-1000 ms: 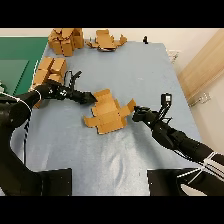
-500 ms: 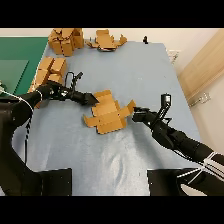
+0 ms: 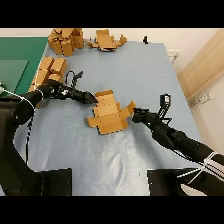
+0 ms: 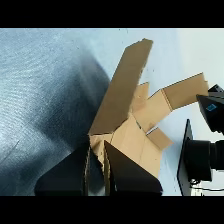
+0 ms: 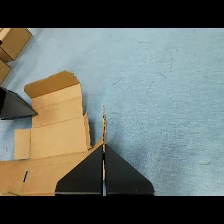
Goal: Fold the box.
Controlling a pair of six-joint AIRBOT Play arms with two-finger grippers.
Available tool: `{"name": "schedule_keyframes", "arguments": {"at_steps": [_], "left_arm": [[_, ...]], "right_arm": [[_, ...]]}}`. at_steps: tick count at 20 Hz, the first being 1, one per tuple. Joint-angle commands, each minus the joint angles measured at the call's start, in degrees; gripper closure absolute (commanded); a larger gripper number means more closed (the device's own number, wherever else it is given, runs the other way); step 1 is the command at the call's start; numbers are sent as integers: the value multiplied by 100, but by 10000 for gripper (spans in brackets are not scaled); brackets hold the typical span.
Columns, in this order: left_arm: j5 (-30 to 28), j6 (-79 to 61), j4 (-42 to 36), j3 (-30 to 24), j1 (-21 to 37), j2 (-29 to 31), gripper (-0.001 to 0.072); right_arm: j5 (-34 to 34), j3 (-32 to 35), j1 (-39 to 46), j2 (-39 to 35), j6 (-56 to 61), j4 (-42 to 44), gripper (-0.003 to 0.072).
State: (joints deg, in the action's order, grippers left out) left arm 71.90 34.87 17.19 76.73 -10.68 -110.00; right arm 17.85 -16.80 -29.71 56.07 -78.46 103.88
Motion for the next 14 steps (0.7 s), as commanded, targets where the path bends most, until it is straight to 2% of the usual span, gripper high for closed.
{"name": "schedule_keyframes", "arguments": {"at_steps": [1,10,14], "left_arm": [[13,-61,131,33,-4,-11,561],[72,-203,63,216,-4,-11,562],[350,-214,249,243,-4,-11,562]], "right_arm": [[-37,-4,-4,4,4,2,681],[-42,-4,-179,4,50,2,681],[-42,-4,-391,4,55,9,681]]}}
